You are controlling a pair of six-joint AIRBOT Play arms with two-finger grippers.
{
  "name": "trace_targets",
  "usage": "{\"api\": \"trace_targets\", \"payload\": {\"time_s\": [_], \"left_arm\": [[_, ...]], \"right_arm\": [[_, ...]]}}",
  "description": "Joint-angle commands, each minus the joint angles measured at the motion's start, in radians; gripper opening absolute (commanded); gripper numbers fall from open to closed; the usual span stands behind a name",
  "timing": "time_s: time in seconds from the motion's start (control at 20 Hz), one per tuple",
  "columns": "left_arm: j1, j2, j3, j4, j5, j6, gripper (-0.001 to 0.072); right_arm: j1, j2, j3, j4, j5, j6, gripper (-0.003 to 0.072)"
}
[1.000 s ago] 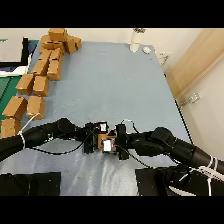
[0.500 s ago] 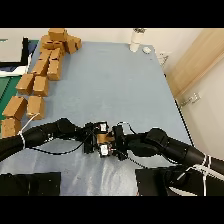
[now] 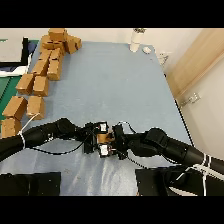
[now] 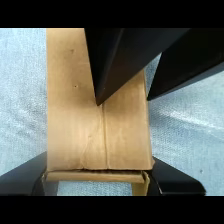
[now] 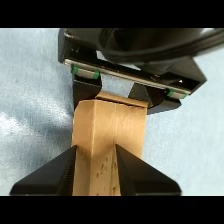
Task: Fold the box.
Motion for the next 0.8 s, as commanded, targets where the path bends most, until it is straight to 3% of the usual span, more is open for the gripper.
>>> {"api": "trace_targets", "payload": {"time_s": [0.0, 0.6, 0.75], "left_arm": [[-0.001, -0.001, 0.0, 0.0, 0.0, 0.0, 0.0422], [-0.001, -0.001, 0.0, 0.0, 0.0, 0.0, 0.0422], [-0.001, -0.001, 0.0, 0.0, 0.0, 0.0, 0.0422]], "right_arm": [[0.0, 0.01, 0.002, -0.011, 0.0, 0.001, 0.035], [0.0, 0.085, 0.008, -0.016, -0.003, 0.001, 0.0347], [0.0, 0.084, 0.024, -0.021, -0.004, 0.0, 0.029]]}}
